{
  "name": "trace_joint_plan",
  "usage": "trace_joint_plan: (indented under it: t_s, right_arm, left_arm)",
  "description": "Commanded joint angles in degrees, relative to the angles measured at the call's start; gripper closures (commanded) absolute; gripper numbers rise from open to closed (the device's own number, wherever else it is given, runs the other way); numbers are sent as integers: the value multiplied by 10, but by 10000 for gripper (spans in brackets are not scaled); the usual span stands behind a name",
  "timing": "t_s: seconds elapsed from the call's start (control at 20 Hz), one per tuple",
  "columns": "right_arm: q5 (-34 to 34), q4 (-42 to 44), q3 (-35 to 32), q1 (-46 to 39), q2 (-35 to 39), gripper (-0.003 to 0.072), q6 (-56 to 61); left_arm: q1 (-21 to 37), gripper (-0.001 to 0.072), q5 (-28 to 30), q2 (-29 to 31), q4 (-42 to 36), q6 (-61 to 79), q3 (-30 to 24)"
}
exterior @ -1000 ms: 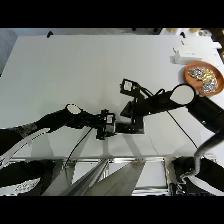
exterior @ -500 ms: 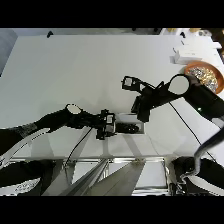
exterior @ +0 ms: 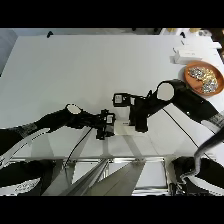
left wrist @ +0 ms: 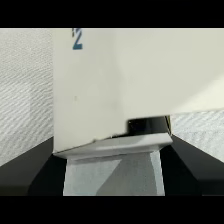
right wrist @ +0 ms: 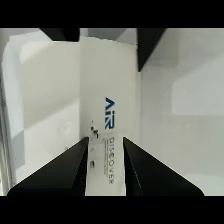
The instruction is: Fold the box and place the chain.
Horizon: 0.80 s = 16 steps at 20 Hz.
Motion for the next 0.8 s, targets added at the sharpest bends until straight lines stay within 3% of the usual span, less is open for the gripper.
trace_joint_plan:
  t_s: [0.0, 0.1, 0.3, 0.55, 0.75]
  right_arm:
    - [-34, -3, -3, 23, -1, 380, -8]
    - [-56, -2, -3, 33, -1, 343, -8]
    - [-41, 0, -3, 58, -1, 402, -8]
    - [-15, -1, -3, 65, -1, 401, -5]
    - [-49, -28, -3, 65, -1, 419, 24]
  left_arm:
    - [0, 501, 0, 0, 0, 0, 0]
    - [0, 501, 0, 0, 0, 0, 0]
    - [0, 501, 0, 0, 0, 0, 0]
    - [0, 501, 0, 0, 0, 0, 0]
    - [0, 501, 0, 0, 0, 0, 0]
